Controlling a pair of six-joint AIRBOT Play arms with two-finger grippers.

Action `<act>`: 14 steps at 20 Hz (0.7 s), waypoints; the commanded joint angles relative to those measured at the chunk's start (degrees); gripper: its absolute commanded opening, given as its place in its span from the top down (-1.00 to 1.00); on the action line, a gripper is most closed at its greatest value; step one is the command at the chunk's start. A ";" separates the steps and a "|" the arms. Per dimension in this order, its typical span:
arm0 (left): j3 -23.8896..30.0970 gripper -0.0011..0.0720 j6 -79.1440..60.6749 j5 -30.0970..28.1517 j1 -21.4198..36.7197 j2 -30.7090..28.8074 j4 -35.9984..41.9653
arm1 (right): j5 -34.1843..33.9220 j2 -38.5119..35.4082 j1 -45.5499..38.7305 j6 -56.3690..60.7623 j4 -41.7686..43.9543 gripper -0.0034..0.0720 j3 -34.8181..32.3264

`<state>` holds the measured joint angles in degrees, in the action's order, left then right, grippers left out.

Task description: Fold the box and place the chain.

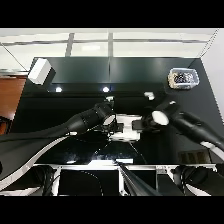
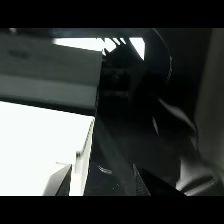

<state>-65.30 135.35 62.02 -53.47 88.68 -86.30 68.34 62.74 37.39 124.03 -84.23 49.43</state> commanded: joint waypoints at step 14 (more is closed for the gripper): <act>-0.02 0.90 0.04 -0.04 0.04 -0.04 -0.04 | -23.56 18.58 -47.17 -21.18 -8.76 -0.85 17.90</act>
